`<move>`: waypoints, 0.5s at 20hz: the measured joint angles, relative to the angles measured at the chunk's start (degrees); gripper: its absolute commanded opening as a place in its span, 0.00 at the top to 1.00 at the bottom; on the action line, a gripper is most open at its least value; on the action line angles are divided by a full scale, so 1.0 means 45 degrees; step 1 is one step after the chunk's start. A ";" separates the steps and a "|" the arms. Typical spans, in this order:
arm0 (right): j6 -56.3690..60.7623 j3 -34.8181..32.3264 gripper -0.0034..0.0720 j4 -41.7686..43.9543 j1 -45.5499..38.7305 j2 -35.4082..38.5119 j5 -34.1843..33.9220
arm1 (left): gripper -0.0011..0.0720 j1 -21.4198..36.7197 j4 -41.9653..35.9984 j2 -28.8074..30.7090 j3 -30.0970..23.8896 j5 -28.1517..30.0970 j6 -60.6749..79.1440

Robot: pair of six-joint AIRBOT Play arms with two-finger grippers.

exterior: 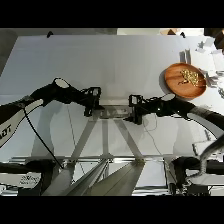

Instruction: Fold the box and place the chain.

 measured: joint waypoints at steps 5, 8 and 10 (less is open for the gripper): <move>0.0005 0.0000 0.28 -0.0005 0.0005 0.0000 -0.0005 | 0.97 0.0000 0.0010 0.0000 0.0000 0.0010 0.0000; 0.0000 0.0000 0.28 -0.0005 0.0005 0.0000 -0.0010 | 0.97 0.0000 0.0010 0.0000 0.0000 0.0010 0.0000; 0.0000 0.0000 0.28 -0.0005 0.0005 0.0000 -0.0015 | 0.97 0.0000 0.0005 0.0000 0.0000 0.0005 0.0000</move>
